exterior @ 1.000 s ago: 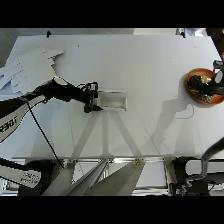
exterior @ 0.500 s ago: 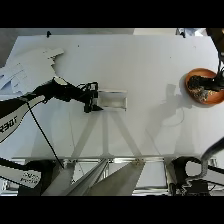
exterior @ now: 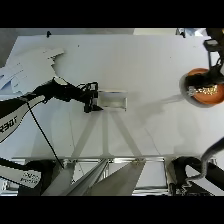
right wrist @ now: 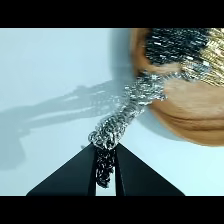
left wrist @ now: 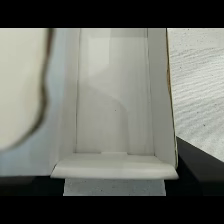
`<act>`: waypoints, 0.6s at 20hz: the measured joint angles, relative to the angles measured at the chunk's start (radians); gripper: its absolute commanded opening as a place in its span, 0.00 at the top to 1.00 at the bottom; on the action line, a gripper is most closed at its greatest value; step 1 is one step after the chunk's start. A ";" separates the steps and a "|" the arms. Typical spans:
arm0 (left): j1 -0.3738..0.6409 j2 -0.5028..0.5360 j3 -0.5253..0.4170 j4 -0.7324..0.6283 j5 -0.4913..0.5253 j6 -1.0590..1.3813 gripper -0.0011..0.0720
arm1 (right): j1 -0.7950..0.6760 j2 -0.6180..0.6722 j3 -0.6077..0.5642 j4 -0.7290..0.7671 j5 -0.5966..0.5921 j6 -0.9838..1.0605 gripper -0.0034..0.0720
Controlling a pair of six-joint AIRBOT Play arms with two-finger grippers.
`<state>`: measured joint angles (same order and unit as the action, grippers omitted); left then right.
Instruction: Fold the box and place the chain.
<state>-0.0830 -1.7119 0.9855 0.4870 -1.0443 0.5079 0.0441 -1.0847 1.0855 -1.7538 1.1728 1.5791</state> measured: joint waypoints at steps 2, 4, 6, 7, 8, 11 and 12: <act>0.000 0.000 0.000 0.000 0.000 0.000 0.53 | 0.097 0.014 0.000 0.044 0.016 -0.008 0.94; 0.000 0.000 0.000 0.000 0.000 0.000 0.53 | 0.193 0.021 0.000 0.083 0.013 -0.021 0.94; 0.000 0.000 0.000 0.000 0.000 0.000 0.53 | 0.277 0.023 0.000 0.134 -0.019 -0.039 0.94; 0.000 0.000 0.000 0.000 0.000 0.000 0.53 | 0.314 0.023 0.000 0.169 -0.045 -0.048 0.94; 0.000 0.000 0.000 0.000 0.000 0.000 0.53 | 0.344 0.021 0.000 0.202 -0.066 -0.055 0.94; 0.000 0.000 0.000 0.000 0.000 0.000 0.53 | 0.402 0.006 0.001 0.320 -0.112 -0.094 0.94; 0.000 0.000 0.000 0.000 0.000 0.000 0.53 | 0.412 0.000 0.001 0.373 -0.121 -0.124 0.94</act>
<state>-0.0830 -1.7123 0.9855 0.4870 -1.0443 0.5083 0.4561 -1.0847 1.0866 -1.3804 1.0515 1.4551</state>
